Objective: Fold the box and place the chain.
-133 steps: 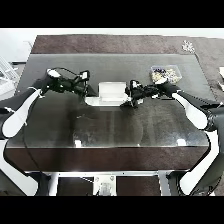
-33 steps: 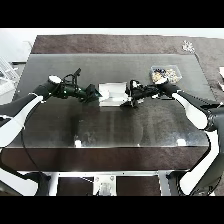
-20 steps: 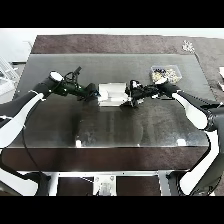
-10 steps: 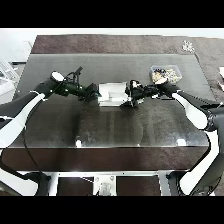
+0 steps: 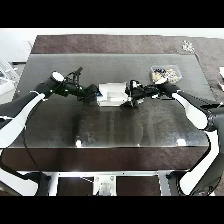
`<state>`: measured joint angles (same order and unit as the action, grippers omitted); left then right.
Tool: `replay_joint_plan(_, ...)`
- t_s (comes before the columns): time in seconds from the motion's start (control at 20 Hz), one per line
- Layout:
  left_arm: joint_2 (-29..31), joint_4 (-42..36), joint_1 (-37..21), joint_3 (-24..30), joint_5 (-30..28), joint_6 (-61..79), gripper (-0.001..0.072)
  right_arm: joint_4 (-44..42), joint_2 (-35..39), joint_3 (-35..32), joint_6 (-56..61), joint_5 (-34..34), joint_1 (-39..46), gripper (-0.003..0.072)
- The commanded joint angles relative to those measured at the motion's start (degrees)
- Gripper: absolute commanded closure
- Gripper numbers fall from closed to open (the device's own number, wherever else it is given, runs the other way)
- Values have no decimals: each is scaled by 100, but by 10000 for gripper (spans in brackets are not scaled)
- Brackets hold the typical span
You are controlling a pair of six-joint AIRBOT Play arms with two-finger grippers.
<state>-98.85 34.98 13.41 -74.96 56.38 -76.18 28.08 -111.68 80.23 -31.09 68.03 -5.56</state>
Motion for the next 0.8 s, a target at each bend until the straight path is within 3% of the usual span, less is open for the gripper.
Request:
replay_joint_plan(0.0,2,17,13,-4,-44,9,140,0,0,-2,0,0,-2,95)
replay_joint_plan(0.55,-22,564,376,-179,-297,-365,142,0,0,-2,0,0,-2,96)
replay_joint_plan(0.65,-22,940,450,-323,-299,-658,238,0,0,-2,0,2,-2,95)
replay_joint_plan(0.75,-33,1322,535,-525,-260,-944,239,-2,0,-2,0,2,-2,95)
